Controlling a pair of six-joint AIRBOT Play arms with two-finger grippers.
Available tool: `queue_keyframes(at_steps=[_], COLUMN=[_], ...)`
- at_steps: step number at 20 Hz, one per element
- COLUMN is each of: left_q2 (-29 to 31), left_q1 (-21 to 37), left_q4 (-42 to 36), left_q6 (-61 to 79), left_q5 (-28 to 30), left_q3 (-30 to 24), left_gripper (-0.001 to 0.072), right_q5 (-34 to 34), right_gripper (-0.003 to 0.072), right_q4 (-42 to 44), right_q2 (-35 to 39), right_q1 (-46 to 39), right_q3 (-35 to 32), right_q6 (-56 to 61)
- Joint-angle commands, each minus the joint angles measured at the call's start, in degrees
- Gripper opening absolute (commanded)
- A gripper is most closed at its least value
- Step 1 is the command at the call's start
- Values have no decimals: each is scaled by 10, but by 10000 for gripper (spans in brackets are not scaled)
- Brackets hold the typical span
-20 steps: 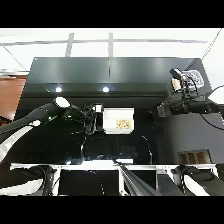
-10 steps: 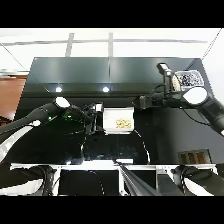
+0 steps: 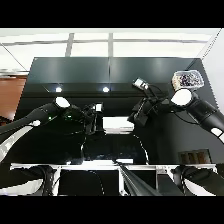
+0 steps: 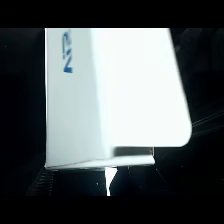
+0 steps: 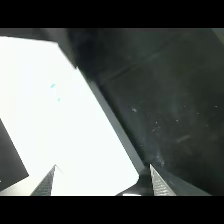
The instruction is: Fold the box and place the chain.
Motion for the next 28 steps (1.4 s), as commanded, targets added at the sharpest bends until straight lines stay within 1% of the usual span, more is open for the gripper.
queue_keyframes(at_steps=[1,3,6,7,8,9,13,14,15,16,19,25,26,27,28], left_q2=[0,0,0,0,0,0,0,0,0,0,0,0,0,0,0], left_q1=[0,0,0,0,0,0,0,0,0,0,0,0,0,0,0], left_q4=[0,0,0,0,0,0,0,0,0,0,0,0,0,0,0], left_q6=[0,0,0,0,0,0,0,0,0,0,0,0,0,0,0], left_q5=[0,0,0,0,0,0,0,0,0,0,0,0,0,0,0], left_q3=[0,0,0,0,0,0,0,0,0,0,0,0,0,0,0], left_gripper=[463,463,463,463,463,463,463,463,463,463,463,463,463,463,463], right_q5=[26,25,9,2,1,1,-1,1,3,4,0,17,16,16,16], right_gripper=[707,706,705,655,509,461,459,391,262,207,197,200,228,285,289], right_q4=[-7,-8,-11,-11,-11,-11,-11,-11,-11,-11,-10,-11,-10,-10,-10], right_q2=[-1,-1,-2,-3,-3,-3,-3,-3,-3,-3,-3,-3,-3,-3,-3], right_q1=[15,25,31,31,31,31,32,32,32,32,32,32,32,32,32], right_q3=[1,0,-1,-2,-2,-2,-8,-12,-17,-19,-19,-19,-19,-19,-19], right_q6=[-107,-135,-142,-142,-142,-142,-138,-135,-133,-132,-126,-126,-126,-126,-126])
